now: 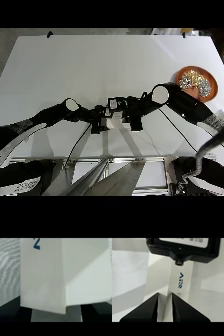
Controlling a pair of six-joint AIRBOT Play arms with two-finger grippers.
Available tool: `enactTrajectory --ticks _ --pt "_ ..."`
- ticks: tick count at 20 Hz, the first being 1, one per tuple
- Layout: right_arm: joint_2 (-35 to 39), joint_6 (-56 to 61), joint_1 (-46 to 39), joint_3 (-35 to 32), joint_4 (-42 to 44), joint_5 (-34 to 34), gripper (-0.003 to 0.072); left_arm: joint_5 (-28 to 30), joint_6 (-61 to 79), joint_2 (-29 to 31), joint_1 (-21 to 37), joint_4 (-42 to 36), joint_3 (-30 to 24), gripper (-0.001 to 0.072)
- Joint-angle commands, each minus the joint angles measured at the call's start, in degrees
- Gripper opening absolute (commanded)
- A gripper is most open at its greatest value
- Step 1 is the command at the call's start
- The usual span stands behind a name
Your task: Fold the box and place the chain.
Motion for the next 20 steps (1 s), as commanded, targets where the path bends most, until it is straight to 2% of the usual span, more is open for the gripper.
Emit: enactTrajectory --ticks 1,4,11,13,20 --pt "0.0 0.0 0.2 0.0 -1.0 -1.2 0.0170 0.0 0.0 0.0 0.0 0.0 0.0 0.0136" --pt "0.0 0.0 0.2 0.0 -1.2 -1.4 0.0101 0.0 0.0 0.0 0.0 0.0 0.0 0.0136" --pt "0.0 0.0 0.2 -2.2 -2.7 -5.5 0.0098 0.0 0.0 0.0 0.0 0.0 0.0 0.0136" --pt "0.1 0.0 0.2 -2.5 -2.7 -5.7 0.0049 0.0 0.0 0.0 0.0 0.0 0.0 0.0136" --pt "2.7 0.0 0.2 -2.6 -2.6 -8.9 0.0050 0.0 0.0 0.0 0.0 0.0 0.0 0.0136"
